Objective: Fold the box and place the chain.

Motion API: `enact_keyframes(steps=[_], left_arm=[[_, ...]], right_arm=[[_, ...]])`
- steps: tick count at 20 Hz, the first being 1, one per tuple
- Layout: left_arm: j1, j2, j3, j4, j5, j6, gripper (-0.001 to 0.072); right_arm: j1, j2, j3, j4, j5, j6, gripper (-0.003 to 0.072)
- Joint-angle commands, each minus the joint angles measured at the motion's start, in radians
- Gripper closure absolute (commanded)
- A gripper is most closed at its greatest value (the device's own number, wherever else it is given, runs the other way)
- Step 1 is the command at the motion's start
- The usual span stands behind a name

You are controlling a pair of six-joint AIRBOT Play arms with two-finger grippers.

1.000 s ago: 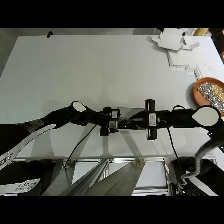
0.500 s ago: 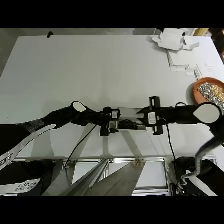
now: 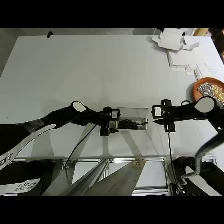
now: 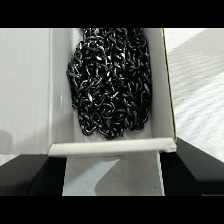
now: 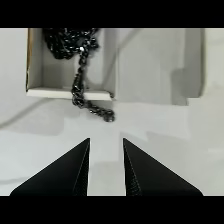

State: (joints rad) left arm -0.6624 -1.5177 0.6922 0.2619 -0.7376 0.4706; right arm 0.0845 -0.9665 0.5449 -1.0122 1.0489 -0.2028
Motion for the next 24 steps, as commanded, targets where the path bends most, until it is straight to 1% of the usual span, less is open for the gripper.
enact_keyframes(steps=[1, 5, 8, 9, 10, 11, 12, 15, 17, 18, 19, 20, 22, 24], left_arm=[[0.000, 0.000, 0.000, 0.000, 0.000, 0.000, 0.0390], [0.000, 0.000, 0.000, 0.000, 0.000, 0.000, 0.0390], [0.000, 0.000, 0.000, 0.000, 0.000, 0.000, 0.0390], [0.000, 0.000, 0.000, 0.000, 0.000, 0.000, 0.0390], [0.000, 0.000, 0.000, 0.000, 0.000, 0.000, 0.0390], [0.000, 0.000, 0.000, 0.000, 0.000, 0.000, 0.0390], [0.000, 0.000, 0.000, 0.000, 0.000, 0.000, 0.0390], [0.000, 0.000, 0.000, 0.000, 0.000, 0.000, 0.0390], [0.000, 0.000, 0.000, 0.000, 0.000, 0.000, 0.0390], [0.000, 0.000, 0.000, 0.000, 0.000, 0.000, 0.0390], [0.000, 0.000, 0.000, 0.000, 0.000, 0.000, 0.0390], [0.000, 0.000, 0.000, 0.000, 0.000, 0.000, 0.0390], [0.000, 0.000, 0.000, 0.000, 0.000, 0.000, 0.0390], [0.000, 0.000, 0.000, 0.000, 0.000, 0.000, 0.0390]], right_arm=[[-0.003, -0.098, -0.005, 0.056, 0.006, -0.058, 0.0447], [0.044, -0.159, -0.005, 0.132, -0.019, -0.072, 0.0449], [0.046, -0.164, -0.005, 0.133, -0.031, -0.059, 0.0451], [0.046, -0.162, -0.005, 0.132, -0.026, -0.051, 0.0461], [0.046, -0.154, -0.005, 0.131, -0.020, -0.023, 0.0534], [0.046, -0.140, -0.005, 0.126, -0.021, 0.012, 0.0620], [0.046, -0.118, -0.005, 0.114, -0.021, 0.038, 0.0666], [0.047, -0.017, -0.005, 0.035, -0.021, 0.114, 0.0667], [0.047, 0.063, -0.005, -0.031, -0.013, 0.204, 0.0667], [0.047, 0.101, -0.005, -0.037, 0.000, 0.256, 0.0667], [0.047, 0.140, -0.005, -0.019, 0.025, 0.296, 0.0667], [0.047, 0.169, -0.005, 0.031, 0.054, 0.303, 0.0666], [0.052, 0.200, -0.005, 0.190, 0.086, 0.303, 0.0666], [0.092, 0.200, -0.005, 0.336, 0.073, 0.309, 0.0666]])
